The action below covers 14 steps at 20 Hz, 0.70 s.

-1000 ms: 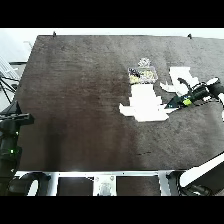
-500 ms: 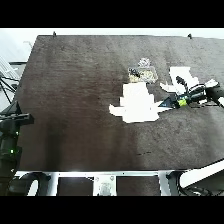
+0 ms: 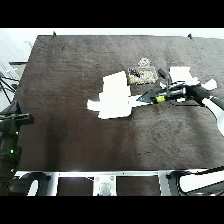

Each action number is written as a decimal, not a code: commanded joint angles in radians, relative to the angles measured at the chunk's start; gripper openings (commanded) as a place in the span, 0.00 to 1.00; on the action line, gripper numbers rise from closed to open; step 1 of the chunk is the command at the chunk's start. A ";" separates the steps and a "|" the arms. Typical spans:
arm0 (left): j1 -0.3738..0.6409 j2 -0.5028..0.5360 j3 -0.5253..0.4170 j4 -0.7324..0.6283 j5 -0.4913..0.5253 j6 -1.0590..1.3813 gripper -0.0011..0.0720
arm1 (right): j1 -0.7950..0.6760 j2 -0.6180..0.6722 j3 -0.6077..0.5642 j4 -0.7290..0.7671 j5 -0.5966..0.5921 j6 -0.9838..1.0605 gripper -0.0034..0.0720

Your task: Fold the box and place the chain.

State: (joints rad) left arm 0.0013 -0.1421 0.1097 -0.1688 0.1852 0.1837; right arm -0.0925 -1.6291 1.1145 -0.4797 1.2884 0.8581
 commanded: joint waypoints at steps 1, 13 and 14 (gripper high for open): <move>0.000 0.000 0.001 0.000 -0.023 0.000 0.04 | 0.097 0.007 -0.018 0.014 -0.215 -0.002 0.06; 0.000 -0.015 0.004 0.001 -0.449 -0.028 0.64 | 0.172 0.006 -0.041 -0.083 -0.396 -0.005 0.06; 0.000 -0.031 0.005 0.001 -0.448 -0.029 0.68 | 0.176 0.006 -0.043 -0.089 -0.412 -0.005 0.06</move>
